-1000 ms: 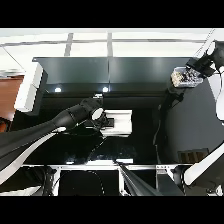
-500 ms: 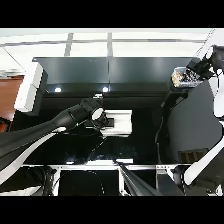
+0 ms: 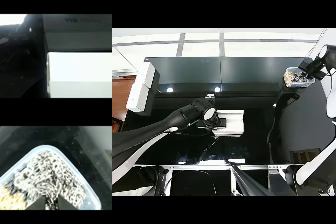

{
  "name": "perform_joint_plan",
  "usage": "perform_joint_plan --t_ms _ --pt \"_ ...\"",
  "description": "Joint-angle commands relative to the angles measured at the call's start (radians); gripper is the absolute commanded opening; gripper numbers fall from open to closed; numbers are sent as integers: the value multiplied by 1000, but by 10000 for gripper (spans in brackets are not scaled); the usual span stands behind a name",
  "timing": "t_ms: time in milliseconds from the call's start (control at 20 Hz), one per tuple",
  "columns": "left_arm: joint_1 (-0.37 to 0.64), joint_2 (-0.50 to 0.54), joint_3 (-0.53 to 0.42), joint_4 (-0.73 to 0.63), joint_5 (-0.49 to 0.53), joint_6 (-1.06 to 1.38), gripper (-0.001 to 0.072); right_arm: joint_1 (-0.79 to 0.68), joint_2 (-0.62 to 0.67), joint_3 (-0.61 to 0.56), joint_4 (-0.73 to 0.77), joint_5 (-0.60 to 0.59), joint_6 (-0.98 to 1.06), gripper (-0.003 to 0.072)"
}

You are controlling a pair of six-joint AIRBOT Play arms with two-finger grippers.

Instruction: Fold the box and place the chain.

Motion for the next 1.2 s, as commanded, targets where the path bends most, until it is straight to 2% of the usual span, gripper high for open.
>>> perform_joint_plan --t_ms 0,150,300,600,950,1150 --pt "0 0 0 0 1 0 30 -1 100 2 48 26 -171 14" --pt "0 0 0 0 2 0 30 0 248 1 109 50 -303 13" --pt "0 0 0 0 2 0 30 -3 378 -2 126 128 -364 13" --pt "0 0 0 0 2 0 30 -13 651 -18 422 130 -456 12" --pt "0 0 0 0 -6 0 31 -3 960 -227 603 114 -513 12" --pt "0 0 0 0 -6 0 30 120 1071 -351 603 154 -522 12"
